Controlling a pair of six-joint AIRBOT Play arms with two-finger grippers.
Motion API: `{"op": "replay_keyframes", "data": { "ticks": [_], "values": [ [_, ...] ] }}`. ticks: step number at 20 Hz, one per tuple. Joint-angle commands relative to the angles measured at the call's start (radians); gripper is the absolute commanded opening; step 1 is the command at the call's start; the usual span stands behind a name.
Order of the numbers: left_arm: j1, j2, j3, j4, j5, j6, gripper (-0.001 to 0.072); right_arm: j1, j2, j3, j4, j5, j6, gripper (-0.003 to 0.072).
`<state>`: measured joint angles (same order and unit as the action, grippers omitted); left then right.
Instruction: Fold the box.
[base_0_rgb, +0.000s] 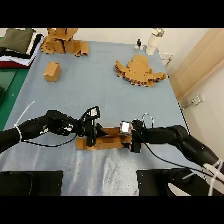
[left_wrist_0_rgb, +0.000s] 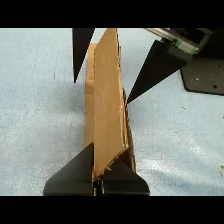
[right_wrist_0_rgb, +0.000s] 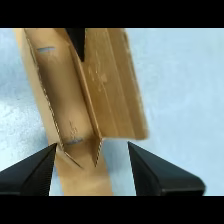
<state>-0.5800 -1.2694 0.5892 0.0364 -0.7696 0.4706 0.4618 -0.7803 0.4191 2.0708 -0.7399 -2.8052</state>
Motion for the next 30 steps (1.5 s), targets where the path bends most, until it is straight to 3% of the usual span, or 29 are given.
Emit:
{"op": "replay_keyframes", "data": {
  "ticks": [1, 5, 12, 19, 22, 30],
  "values": [
    [0.0, 0.0, 0.0, 0.0, 0.0, 0.0, 0.0013, -0.08, -0.131, 0.05, 0.178, -0.085, -0.207, 0.072],
    [0.0, 0.0, 0.0, 0.0, 0.0, 0.0, 0.0013, -0.08, -0.171, 0.072, 0.179, -0.117, -0.204, 0.0718],
    [0.0, 0.0, 0.0, 0.0, 0.0, 0.0, 0.0013, -0.08, -0.098, 0.069, 0.106, -0.231, -0.101, 0.0716],
    [0.0, 0.0, 0.0, 0.0, 0.0, 0.0, 0.0013, -0.072, -0.169, 0.068, 0.113, -0.163, -0.076, 0.0716],
    [0.0, 0.0, 0.0, 0.0, 0.0, 0.0, 0.0013, -0.067, -0.208, 0.068, 0.146, -0.127, -0.193, 0.071],
    [0.0, 0.0, 0.0, 0.0, 0.0, 0.0, 0.0013, -0.059, -0.216, 0.069, 0.142, -0.121, -0.204, 0.0698]
  ]
}}
